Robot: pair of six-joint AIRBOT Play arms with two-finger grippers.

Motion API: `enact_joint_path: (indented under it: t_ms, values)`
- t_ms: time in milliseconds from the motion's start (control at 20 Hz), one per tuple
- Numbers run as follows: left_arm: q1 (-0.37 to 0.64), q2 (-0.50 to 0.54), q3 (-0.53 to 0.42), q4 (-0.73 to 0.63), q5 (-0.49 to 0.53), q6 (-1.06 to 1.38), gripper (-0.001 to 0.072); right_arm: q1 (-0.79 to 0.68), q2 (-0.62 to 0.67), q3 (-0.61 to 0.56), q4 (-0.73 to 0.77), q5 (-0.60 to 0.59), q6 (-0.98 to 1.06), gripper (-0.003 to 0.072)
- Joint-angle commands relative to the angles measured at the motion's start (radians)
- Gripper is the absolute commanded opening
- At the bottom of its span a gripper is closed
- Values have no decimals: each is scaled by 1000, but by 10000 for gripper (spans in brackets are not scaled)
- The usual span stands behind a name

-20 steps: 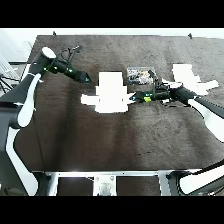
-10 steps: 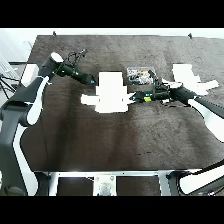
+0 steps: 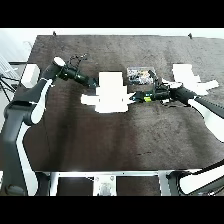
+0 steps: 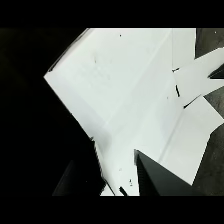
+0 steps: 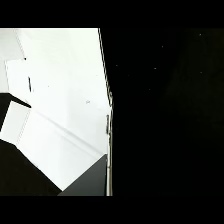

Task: Fold the box and place the chain.

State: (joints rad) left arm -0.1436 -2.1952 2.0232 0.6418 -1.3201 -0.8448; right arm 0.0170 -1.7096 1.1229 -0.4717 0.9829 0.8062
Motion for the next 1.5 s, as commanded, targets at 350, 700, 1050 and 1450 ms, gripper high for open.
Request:
enact_joint_path:
  t_ms: [350, 700, 1050, 1450]
  values:
    - [-35, -56, 1, -90, 23, 75, 356, 0, 0, 1, 0, 1, 0, 6]
    - [-35, -56, 0, -127, 20, 108, 150, 1, 0, 1, 0, 0, 0, 6]
    - [-29, -72, 0, -239, -122, 331, 19, -77, 26, 1, 190, 116, -129, 301]
    - [23, -59, 0, -305, -225, 676, 14, -313, 120, 0, 236, 249, -137, 294]
